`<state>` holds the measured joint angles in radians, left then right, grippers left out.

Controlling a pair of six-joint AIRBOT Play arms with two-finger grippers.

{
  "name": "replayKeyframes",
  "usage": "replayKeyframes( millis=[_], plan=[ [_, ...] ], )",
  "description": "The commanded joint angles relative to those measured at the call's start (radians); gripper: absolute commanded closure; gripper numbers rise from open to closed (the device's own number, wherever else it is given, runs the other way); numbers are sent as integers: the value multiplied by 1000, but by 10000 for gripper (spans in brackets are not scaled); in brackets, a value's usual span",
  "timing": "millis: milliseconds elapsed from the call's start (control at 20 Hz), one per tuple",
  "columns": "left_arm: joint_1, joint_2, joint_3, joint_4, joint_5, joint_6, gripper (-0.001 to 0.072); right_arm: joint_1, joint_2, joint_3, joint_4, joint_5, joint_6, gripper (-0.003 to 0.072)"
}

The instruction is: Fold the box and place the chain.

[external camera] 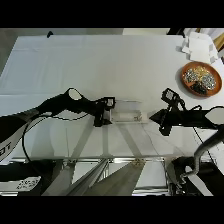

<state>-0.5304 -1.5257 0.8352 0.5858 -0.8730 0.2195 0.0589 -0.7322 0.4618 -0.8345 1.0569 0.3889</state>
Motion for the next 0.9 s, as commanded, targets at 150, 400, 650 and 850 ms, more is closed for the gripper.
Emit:
replayKeyframes(
  millis=[150,400,650,850],
  plan=[
    [-1,16,1,127,40,-90,702,-1,0,0,5,-2,0,670],
    [-1,5,0,129,55,-89,701,-1,0,0,15,-3,-1,670],
    [-1,1,0,130,58,-86,700,-1,0,0,55,-2,-3,670],
    [-1,1,1,129,56,-89,700,53,-13,0,194,-26,-110,670]
  ],
)
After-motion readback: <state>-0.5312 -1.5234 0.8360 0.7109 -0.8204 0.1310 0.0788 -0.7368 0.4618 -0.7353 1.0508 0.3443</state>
